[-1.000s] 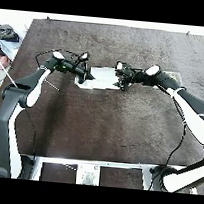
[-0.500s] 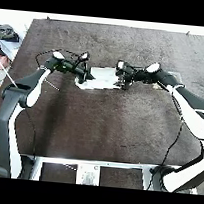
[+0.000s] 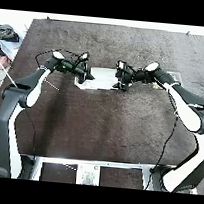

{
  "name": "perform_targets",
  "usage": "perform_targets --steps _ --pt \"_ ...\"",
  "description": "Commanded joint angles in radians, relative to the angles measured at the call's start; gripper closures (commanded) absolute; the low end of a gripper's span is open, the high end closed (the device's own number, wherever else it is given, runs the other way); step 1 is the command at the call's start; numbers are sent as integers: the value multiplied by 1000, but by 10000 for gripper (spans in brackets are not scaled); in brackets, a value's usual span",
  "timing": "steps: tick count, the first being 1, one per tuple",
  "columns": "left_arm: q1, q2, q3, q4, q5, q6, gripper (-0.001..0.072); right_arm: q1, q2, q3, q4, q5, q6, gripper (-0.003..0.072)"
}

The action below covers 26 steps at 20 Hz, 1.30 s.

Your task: Fold the box and place the chain.

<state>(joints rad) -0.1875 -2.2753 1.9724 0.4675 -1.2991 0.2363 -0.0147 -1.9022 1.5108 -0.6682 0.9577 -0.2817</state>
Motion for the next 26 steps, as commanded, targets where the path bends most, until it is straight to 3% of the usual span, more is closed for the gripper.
perform_targets --steps 1,10,16,26 --pt "0 0 0 -1 2 0 696 1 -39 40 51 63 -13 91" --pt "-1 0 0 -1 1 0 696 1 -124 131 89 132 -13 91" --pt "0 0 0 -1 1 0 696 1 -143 131 6 134 -10 91" --pt "0 0 0 -1 1 0 696 0 -143 134 -1 123 -13 99"
